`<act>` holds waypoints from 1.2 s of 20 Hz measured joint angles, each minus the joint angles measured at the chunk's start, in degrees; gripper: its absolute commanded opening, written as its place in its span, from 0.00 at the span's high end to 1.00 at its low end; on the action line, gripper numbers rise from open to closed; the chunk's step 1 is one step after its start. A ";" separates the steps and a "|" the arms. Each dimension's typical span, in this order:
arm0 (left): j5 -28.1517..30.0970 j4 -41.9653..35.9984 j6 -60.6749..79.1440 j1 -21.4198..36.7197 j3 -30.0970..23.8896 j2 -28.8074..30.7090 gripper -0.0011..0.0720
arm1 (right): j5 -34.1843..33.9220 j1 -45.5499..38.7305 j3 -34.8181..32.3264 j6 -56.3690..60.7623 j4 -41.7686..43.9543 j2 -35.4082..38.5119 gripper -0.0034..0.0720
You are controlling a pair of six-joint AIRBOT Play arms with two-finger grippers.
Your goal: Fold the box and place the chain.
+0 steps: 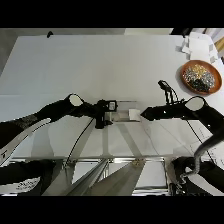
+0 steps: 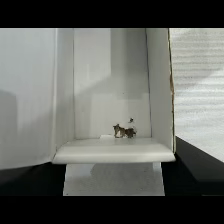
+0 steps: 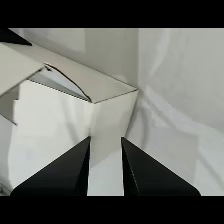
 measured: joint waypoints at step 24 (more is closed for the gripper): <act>0.00 0.00 -0.04 0.00 0.02 0.00 0.97 | -2.47 11.56 6.14 19.26 -15.08 -3.69 0.36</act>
